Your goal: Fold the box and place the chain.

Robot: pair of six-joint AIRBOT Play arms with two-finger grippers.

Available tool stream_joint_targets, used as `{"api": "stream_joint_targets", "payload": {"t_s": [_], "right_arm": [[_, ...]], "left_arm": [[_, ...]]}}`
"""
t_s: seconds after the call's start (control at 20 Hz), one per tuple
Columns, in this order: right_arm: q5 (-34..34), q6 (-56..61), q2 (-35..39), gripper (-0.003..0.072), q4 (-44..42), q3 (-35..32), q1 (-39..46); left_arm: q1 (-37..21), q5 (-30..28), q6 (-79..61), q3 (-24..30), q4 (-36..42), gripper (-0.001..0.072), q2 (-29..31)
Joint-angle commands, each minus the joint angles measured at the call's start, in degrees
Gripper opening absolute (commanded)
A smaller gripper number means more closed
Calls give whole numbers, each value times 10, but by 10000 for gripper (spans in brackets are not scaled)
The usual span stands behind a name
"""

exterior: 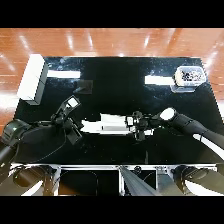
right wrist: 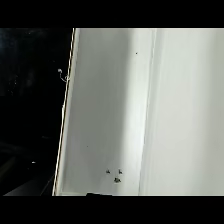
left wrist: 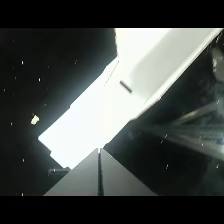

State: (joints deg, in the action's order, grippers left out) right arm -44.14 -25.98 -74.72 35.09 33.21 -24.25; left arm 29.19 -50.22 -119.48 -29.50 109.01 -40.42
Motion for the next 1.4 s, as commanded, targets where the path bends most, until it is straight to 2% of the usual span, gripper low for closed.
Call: {"api": "stream_joint_targets", "payload": {"t_s": [0.0,0.05,0.2,0.25,0.4,0.5,0.55,0.6,0.7,0.8,0.9,1.05,1.2,1.35], "right_arm": [[1,-2,-1,536,-1,1,2],[0,-2,-1,537,-1,1,2],[0,-2,-1,537,-2,1,2],[0,-1,-1,537,-2,1,2],[0,-1,-1,537,-2,1,2],[0,-2,-1,536,-2,1,2],[1,-2,-1,537,-2,1,2],[0,-2,-1,537,-2,1,2],[1,-1,-1,537,-2,1,2],[2,0,-1,537,-2,1,2],[5,0,-1,536,-5,1,2],[7,2,-1,537,-6,1,2],[7,2,-1,537,-6,1,2],[7,2,-1,537,-5,1,2]], "left_arm": [[-8,-10,-85,6,42,436,-31],[-8,-3,-118,5,74,557,-52],[-10,7,-206,2,101,572,-119],[-17,-6,-208,-6,101,576,-140],[-66,-116,-233,-48,107,576,-199],[-85,-137,-292,-65,106,577,-208],[-87,-134,-355,-68,106,580,-207],[-86,-121,-432,-69,108,619,-206],[-86,-71,-526,-69,135,635,-207],[-86,-7,-526,-69,167,634,-209],[-78,18,-526,-69,160,634,-210],[-42,39,-526,-69,159,634,-219],[-7,33,-526,-69,142,633,-248],[-9,35,-526,-69,123,634,-255]]}}
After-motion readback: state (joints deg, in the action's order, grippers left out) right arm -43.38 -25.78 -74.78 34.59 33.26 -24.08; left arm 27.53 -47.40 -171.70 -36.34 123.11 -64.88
